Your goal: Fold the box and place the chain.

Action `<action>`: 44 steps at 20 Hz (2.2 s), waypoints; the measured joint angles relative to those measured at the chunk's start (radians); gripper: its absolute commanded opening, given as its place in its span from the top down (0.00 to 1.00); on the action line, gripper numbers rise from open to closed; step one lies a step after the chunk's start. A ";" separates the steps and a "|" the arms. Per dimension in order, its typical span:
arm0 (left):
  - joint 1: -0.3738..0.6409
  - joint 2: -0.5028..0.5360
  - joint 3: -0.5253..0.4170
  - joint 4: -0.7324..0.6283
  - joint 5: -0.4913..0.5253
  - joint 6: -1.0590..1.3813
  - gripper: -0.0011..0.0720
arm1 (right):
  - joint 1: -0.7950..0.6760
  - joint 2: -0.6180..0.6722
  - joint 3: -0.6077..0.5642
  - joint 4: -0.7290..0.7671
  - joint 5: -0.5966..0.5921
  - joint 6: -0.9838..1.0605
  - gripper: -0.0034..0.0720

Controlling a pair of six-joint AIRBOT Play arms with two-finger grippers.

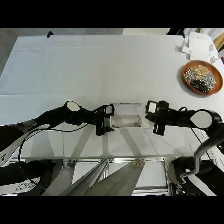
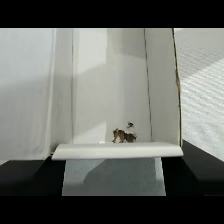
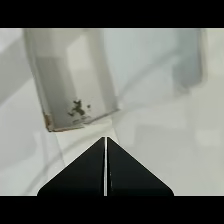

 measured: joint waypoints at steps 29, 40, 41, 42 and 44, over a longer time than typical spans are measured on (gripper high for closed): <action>0.000 0.000 0.000 0.000 0.000 0.000 0.45 | -0.181 -0.323 0.000 0.151 0.127 0.686 0.85; 0.000 0.000 0.000 0.000 0.000 0.000 0.45 | -0.180 -0.237 0.000 0.224 0.183 0.666 0.59; 0.000 0.000 0.000 0.000 0.000 0.000 0.45 | -0.179 -0.236 0.000 0.228 0.186 0.666 0.59; 0.000 0.000 0.000 0.000 0.000 0.000 0.45 | -0.174 -0.235 0.000 0.231 0.187 0.666 0.59; 0.000 0.000 0.000 0.000 0.000 0.000 0.45 | -0.156 -0.235 0.000 0.234 0.188 0.665 0.56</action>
